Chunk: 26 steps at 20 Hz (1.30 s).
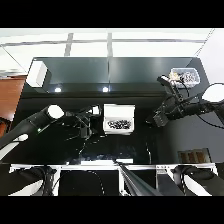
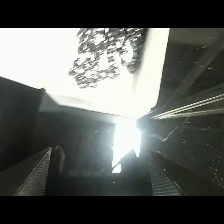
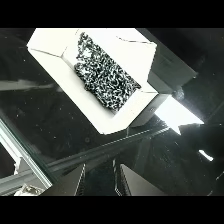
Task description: Fold the box and place the chain.
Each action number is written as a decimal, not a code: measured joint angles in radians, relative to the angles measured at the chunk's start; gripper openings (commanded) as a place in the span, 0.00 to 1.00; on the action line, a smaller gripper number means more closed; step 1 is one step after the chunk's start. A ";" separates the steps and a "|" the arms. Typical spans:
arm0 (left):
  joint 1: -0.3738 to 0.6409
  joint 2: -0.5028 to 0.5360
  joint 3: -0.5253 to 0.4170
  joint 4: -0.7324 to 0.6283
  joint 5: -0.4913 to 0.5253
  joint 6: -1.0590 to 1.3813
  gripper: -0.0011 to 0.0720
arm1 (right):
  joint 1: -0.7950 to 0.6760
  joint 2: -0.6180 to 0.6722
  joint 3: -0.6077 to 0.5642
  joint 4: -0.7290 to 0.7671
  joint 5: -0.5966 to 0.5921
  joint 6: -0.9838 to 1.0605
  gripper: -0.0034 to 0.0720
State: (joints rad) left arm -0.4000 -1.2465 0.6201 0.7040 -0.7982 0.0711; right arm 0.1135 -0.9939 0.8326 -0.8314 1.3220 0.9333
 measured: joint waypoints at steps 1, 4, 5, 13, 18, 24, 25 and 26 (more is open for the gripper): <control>0.024 -0.019 0.001 -0.040 -0.024 0.062 0.99 | 0.000 0.000 0.000 0.000 0.000 0.003 0.40; 0.056 -0.060 0.003 -0.109 -0.058 0.187 0.99 | 0.000 0.000 0.000 0.000 -0.003 0.005 0.40; 0.056 -0.071 0.005 -0.133 -0.069 0.227 0.99 | 0.000 0.000 0.000 0.000 -0.005 0.006 0.40; 0.012 -0.154 0.078 -0.256 -0.046 0.330 0.99 | 0.000 0.000 0.000 0.000 -0.024 0.006 0.40; -0.004 -0.169 0.096 -0.247 -0.047 0.338 0.99 | 0.000 0.000 0.000 0.000 -0.031 0.006 0.40; -0.027 -0.172 0.100 -0.172 -0.050 0.283 0.99 | 0.000 0.000 0.000 0.000 -0.050 0.006 0.40; -0.033 -0.172 0.100 -0.163 -0.050 0.277 0.99 | 0.000 0.000 0.000 0.000 -0.056 0.006 0.40; -0.038 -0.172 0.100 -0.158 -0.050 0.272 0.99 | 0.000 0.000 0.000 0.000 -0.060 0.006 0.40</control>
State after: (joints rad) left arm -0.4381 -1.4189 0.7197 0.5461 -0.8478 0.3431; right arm 0.1135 -0.9939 0.8326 -0.8318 1.2625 0.9390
